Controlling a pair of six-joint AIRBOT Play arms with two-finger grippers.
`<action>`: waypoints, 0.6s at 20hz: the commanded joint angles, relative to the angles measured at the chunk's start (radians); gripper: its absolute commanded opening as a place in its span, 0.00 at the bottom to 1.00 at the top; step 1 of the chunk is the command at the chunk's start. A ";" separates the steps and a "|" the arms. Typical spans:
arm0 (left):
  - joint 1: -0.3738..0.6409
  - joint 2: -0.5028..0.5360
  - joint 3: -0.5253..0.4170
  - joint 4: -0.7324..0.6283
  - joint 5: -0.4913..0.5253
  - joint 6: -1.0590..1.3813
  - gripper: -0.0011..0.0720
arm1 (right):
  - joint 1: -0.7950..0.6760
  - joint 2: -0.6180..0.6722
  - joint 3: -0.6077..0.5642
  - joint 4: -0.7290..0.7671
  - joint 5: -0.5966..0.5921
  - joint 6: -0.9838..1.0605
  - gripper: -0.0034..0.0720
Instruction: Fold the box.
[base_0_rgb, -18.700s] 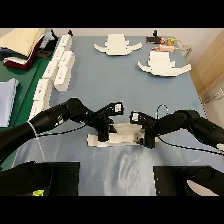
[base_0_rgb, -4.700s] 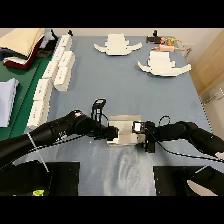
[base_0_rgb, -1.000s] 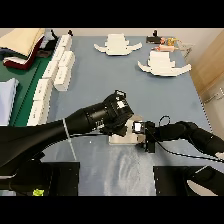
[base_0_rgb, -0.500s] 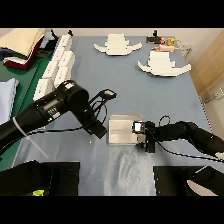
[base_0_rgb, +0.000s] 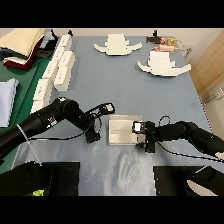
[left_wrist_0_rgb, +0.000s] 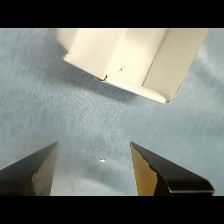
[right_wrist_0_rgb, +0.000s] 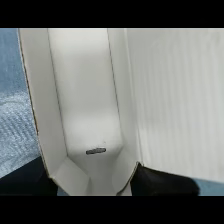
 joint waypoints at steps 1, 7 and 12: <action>0.057 -0.004 -0.083 -0.275 0.102 0.554 0.97 | 0.000 0.001 0.000 0.000 0.000 0.000 0.76; 0.078 -0.013 -0.211 -0.449 0.245 0.843 0.98 | 0.000 0.001 0.000 -0.001 0.000 0.000 0.76; 0.055 -0.013 -0.225 -0.523 0.348 0.843 0.98 | 0.000 0.001 0.000 -0.001 0.000 0.000 0.77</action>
